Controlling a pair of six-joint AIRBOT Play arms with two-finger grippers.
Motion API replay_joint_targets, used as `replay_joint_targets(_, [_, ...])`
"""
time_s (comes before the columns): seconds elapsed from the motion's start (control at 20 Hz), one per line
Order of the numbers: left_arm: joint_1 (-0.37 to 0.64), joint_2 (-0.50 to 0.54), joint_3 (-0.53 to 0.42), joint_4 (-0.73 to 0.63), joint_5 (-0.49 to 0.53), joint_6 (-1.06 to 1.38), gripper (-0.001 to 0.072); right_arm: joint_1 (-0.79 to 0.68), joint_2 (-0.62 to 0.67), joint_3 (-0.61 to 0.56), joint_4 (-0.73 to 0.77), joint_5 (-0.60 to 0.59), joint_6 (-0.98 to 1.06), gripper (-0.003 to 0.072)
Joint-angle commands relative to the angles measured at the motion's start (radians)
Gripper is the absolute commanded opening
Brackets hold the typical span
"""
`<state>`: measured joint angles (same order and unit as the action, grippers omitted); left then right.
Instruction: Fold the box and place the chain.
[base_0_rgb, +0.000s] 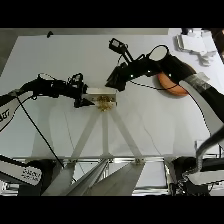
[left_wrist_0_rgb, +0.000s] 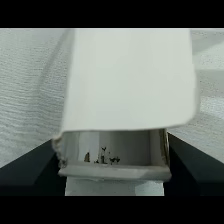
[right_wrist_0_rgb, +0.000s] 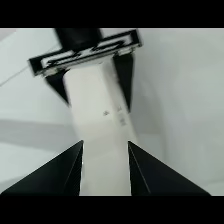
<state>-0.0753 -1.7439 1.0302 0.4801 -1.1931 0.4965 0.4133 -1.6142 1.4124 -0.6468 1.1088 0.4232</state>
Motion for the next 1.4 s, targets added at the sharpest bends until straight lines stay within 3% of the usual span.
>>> replay_joint_targets(0.0, [0.000, 0.000, 0.001, 0.000, 0.000, 0.000, 0.0375, 0.024, 0.017, -0.006, -0.150, 0.134, 0.084, 0.0321])
replay_joint_targets(0.05, [0.000, 0.000, 0.001, 0.000, 0.000, 0.000, 0.0375, 0.042, 0.044, -0.026, -0.214, 0.123, 0.101, 0.0325])
replay_joint_targets(0.15, [0.000, 0.000, 0.001, 0.000, 0.000, 0.000, 0.0375, 0.076, 0.127, -0.089, -0.302, 0.061, 0.188, 0.0408])
replay_joint_targets(0.35, [0.000, 0.000, 0.001, 0.000, 0.000, 0.000, 0.0375, 0.175, 0.262, -0.206, -0.325, -0.004, 0.465, 0.0471])
replay_joint_targets(0.5, [0.000, 0.000, 0.001, 0.000, 0.000, 0.000, 0.0375, 0.237, 0.221, -0.208, -0.336, -0.109, 0.745, 0.0576])
replay_joint_targets(0.65, [0.000, 0.000, 0.001, 0.000, 0.000, 0.000, 0.0375, 0.285, 0.171, -0.208, -0.495, -0.314, 0.997, 0.0601])
replay_joint_targets(0.8, [0.000, 0.000, 0.001, 0.000, 0.000, 0.000, 0.0375, 0.329, 0.109, -0.208, -0.588, -0.305, 1.176, 0.0698])
replay_joint_targets(1.35, [0.000, 0.000, 0.000, 0.000, 0.000, 0.000, 0.0375, 0.385, -0.012, -0.208, -0.647, -0.410, 1.387, 0.0696])
